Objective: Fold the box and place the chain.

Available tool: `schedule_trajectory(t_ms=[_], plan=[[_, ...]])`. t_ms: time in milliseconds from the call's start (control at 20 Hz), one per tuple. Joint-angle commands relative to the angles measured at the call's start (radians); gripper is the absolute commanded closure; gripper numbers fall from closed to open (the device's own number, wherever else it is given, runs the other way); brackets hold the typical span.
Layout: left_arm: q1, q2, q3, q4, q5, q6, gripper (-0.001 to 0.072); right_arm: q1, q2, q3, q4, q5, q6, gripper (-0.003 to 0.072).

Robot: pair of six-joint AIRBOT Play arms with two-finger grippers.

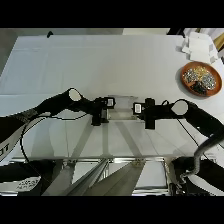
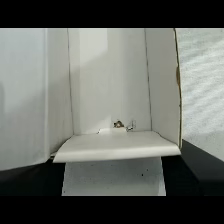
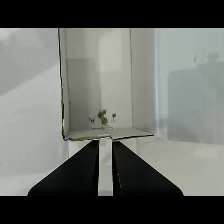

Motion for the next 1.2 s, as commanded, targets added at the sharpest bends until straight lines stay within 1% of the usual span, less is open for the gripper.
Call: schedule_trajectory(t_ms=[0, 300, 400, 450, 500, 600, 650, 700, 750, 1050, 1100, 1150], plan=[[-0.001, 0.000, 0.000, 0.000, 0.000, 0.000, 0.0700, 0.006, -0.001, 0.000, 0.044, -0.013, -0.010, 0.0610], [-0.001, 0.000, 0.000, 0.000, 0.000, 0.000, 0.0700, 0.009, -0.019, 0.000, 0.080, -0.034, -0.027, 0.0608], [-0.001, 0.000, 0.000, 0.000, 0.000, 0.000, 0.0700, 0.032, -0.033, 0.000, 0.082, -0.049, -0.027, 0.0607], [-0.001, 0.000, 0.000, 0.000, 0.000, 0.000, 0.0700, 0.046, -0.042, 0.000, 0.090, -0.056, -0.027, 0.0599], [-0.001, 0.000, 0.000, 0.000, 0.000, 0.000, 0.0700, 0.060, -0.055, 0.000, 0.094, -0.066, -0.027, 0.0573], [-0.001, 0.000, 0.000, 0.000, 0.000, 0.000, 0.0700, 0.074, -0.083, 0.000, 0.094, -0.089, -0.027, 0.0556], [-0.001, 0.000, 0.000, 0.000, 0.000, 0.000, 0.0700, 0.074, -0.092, 0.000, 0.094, -0.092, -0.027, 0.0472], [-0.001, 0.000, 0.000, 0.000, 0.000, 0.000, 0.0700, 0.074, -0.094, 0.000, 0.094, -0.098, -0.027, 0.0357], [-0.001, 0.000, 0.000, 0.000, 0.000, 0.000, 0.0700, 0.074, -0.094, 0.000, 0.094, -0.109, -0.026, 0.0320], [-0.001, 0.000, 0.000, 0.000, 0.000, 0.000, 0.0700, 0.074, -0.094, 0.000, 0.094, -0.110, -0.026, 0.0321], [-0.001, 0.000, 0.000, 0.000, 0.000, 0.000, 0.0700, 0.074, -0.093, 0.000, 0.093, -0.110, -0.020, 0.0344], [-0.001, 0.000, 0.000, 0.000, 0.000, 0.000, 0.0700, 0.069, -0.086, 0.000, 0.089, -0.101, 0.011, 0.0459]])
